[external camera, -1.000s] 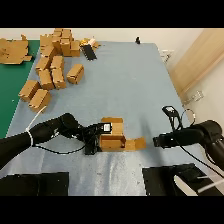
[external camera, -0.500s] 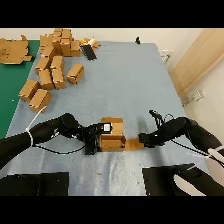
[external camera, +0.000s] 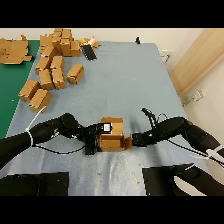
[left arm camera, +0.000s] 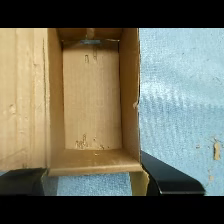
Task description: Fold the box.
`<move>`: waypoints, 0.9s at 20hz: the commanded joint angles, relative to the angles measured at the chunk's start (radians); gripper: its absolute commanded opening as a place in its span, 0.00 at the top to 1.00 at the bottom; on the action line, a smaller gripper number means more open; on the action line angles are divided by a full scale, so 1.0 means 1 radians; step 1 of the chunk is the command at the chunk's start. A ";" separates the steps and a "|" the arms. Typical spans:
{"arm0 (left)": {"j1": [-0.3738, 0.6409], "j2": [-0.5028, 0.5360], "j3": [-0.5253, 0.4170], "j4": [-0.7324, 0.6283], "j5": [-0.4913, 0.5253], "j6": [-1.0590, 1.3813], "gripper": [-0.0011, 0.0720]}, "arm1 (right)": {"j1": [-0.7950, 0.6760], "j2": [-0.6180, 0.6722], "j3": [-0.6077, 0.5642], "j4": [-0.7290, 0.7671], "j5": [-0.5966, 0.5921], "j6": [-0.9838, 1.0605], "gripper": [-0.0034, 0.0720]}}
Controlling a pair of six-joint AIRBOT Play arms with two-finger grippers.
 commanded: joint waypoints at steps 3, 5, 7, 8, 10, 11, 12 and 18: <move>0.000 0.000 0.000 0.000 0.000 0.000 0.43 | 0.020 0.088 0.016 0.020 0.003 -0.007 0.64; 0.000 0.000 0.000 0.000 0.000 0.000 0.43 | 0.023 0.088 0.016 0.020 0.003 -0.007 0.64; 0.000 0.000 0.000 0.000 0.000 0.000 0.43 | 0.029 0.088 0.016 0.020 0.003 -0.007 0.64; 0.000 0.000 0.000 0.000 0.000 0.000 0.43 | 0.030 0.088 0.016 0.020 0.003 -0.007 0.64; 0.000 0.000 0.000 0.000 0.000 0.000 0.43 | 0.030 0.088 0.016 0.021 0.003 -0.007 0.48; 0.000 0.000 0.000 0.000 0.000 0.000 0.43 | 0.034 0.089 0.016 0.021 0.003 -0.007 0.47; 0.000 0.000 0.000 0.000 0.000 0.000 0.43 | 0.040 0.091 0.016 0.021 0.007 -0.007 0.42; 0.000 0.000 0.000 0.000 0.000 0.000 0.43 | 0.117 0.082 0.016 0.027 0.093 0.015 0.39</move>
